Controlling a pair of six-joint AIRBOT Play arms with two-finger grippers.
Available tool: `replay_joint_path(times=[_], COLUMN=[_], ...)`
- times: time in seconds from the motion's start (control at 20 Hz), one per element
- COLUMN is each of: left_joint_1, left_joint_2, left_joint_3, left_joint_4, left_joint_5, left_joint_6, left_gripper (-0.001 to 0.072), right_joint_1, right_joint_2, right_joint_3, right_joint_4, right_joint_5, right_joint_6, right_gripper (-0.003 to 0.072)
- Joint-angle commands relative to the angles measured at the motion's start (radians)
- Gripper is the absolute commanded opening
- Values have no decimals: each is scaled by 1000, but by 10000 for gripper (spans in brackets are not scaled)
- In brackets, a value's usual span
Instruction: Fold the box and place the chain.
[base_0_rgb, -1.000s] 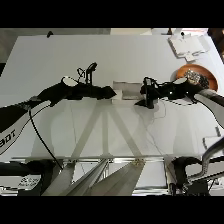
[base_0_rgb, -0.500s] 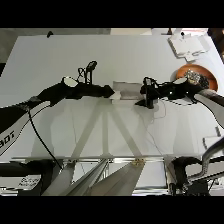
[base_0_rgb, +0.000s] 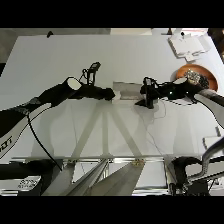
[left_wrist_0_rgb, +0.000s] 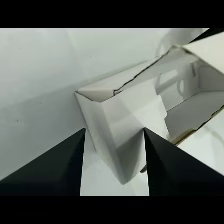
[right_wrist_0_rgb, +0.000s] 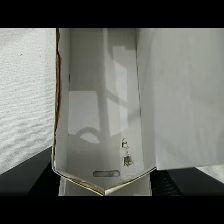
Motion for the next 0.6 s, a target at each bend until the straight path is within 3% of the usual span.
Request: replay_joint_path(times=[0.0, 0.2, 0.35, 0.55], left_joint_1=[-37, -77, -104, -144], left_joint_2=[1, -1, -32, -84], left_joint_3=[20, 103, 174, 261], left_joint_4=[224, 426, 602, 687], left_joint_5=[9, -11, -107, -196], left_joint_6=[-200, -374, -546, -645], left_gripper=[384, 380, 367, 365], right_joint_1=[0, 0, 0, 0], right_joint_2=[0, 0, 1, 0], right_joint_3=[1, 1, 1, 1], right_joint_4=[0, 0, 0, 0], right_joint_5=[0, 0, 0, 0], right_joint_6=[0, 0, 0, 0], right_gripper=[411, 411, 411, 411])
